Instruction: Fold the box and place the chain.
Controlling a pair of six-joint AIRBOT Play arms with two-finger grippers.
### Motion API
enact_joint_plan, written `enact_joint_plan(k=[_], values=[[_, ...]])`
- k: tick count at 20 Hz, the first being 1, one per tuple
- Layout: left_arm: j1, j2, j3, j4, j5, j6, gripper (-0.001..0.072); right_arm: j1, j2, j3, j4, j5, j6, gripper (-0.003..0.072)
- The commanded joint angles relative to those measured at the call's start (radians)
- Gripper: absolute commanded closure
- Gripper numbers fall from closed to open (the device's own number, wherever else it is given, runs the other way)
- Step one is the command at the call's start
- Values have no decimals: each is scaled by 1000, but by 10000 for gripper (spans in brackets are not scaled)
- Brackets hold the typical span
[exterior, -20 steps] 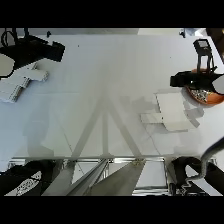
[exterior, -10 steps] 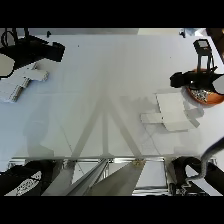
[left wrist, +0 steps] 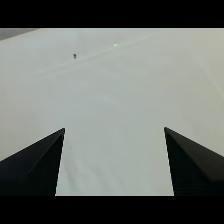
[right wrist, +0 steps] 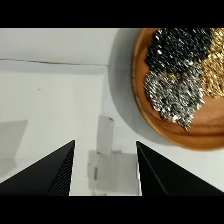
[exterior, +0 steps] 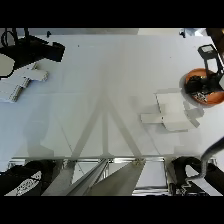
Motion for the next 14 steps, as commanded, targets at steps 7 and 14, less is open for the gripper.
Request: enact_joint_plan(k=[7,14], values=[[0,0,0,0,0,0,10,-306,-43,6,138,257,-191,211],[0,0,0,0,0,0,10,-308,-204,7,111,303,-207,211]])
